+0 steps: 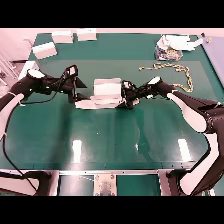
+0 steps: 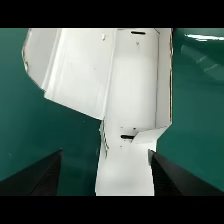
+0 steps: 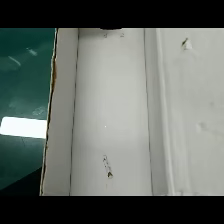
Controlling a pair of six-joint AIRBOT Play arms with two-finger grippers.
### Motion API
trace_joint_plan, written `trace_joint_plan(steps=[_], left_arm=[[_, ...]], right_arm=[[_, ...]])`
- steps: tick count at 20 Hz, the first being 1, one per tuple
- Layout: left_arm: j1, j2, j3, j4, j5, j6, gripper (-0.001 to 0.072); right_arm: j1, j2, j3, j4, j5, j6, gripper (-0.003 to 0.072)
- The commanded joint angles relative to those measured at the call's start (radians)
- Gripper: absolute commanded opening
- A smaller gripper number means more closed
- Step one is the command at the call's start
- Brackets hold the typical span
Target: Fold the box and place the chain.
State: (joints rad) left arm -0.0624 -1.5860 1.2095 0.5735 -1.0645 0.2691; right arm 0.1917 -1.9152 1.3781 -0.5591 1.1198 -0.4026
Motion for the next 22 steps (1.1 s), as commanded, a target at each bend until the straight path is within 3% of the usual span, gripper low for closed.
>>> trace_joint_plan(steps=[1, 8, 22], left_arm=[[0.003, -0.033, 0.000, 0.064, -0.010, -0.029, 0.0618], [-0.061, -0.092, 0.000, 0.085, 0.028, -0.021, 0.0617], [-0.096, -0.093, 0.000, 0.091, 0.060, 0.013, 0.0597]], right_arm=[[0.000, 0.000, 0.000, 0.000, 0.000, 0.001, 0.0583], [0.000, 0.000, 0.000, 0.000, 0.000, 0.001, 0.0583], [0.000, 0.000, 0.000, 0.000, 0.000, 0.001, 0.0583]])
